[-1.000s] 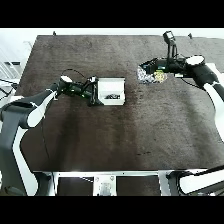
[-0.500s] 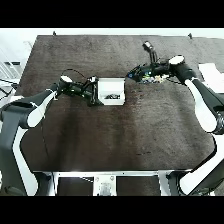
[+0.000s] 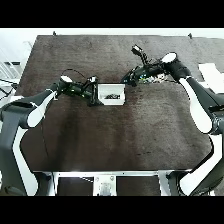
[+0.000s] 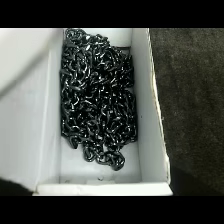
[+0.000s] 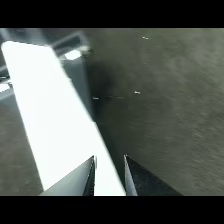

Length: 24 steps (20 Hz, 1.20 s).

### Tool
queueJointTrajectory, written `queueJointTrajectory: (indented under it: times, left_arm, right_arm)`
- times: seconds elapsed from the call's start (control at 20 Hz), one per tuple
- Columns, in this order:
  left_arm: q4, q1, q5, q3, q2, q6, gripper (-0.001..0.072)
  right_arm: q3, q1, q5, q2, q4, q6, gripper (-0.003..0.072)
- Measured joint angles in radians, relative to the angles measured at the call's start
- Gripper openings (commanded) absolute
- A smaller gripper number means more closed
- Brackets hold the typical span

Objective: Fold the box and place the chain.

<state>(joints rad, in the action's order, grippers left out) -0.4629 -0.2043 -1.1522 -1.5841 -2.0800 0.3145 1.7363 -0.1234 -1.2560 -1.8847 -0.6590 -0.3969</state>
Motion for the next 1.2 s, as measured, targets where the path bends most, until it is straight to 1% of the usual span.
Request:
queueJointTrajectory:
  times: [0.15, 0.3, 0.45, 0.5, 0.8, 1.2]
  left_arm:
    - [0.000, 0.000, 0.000, 0.000, 0.000, 0.000, 0.0407]
    - [0.000, 0.000, 0.000, 0.000, 0.000, 0.000, 0.0407]
    - [0.000, 0.000, 0.000, 0.000, 0.000, 0.000, 0.0408]
    - [0.000, 0.000, 0.000, 0.000, 0.000, 0.000, 0.0407]
    - [0.000, 0.000, 0.000, 0.000, 0.000, 0.000, 0.0407]
    - [0.000, 0.000, 0.000, 0.000, 0.000, 0.000, 0.0407]
  right_arm:
    - [0.013, -0.018, -0.038, 0.000, -0.006, -0.001, 0.0242]
    - [0.018, -0.041, -0.046, -0.001, -0.008, -0.001, 0.0244]
    - [0.019, -0.058, -0.035, -0.003, -0.011, -0.002, 0.0253]
    - [0.020, -0.063, -0.030, -0.004, -0.011, -0.002, 0.0273]
    - [0.020, -0.100, 0.010, -0.012, -0.016, 0.003, 0.0272]
    - [0.008, -0.122, 0.018, -0.023, -0.050, 0.005, 0.0274]
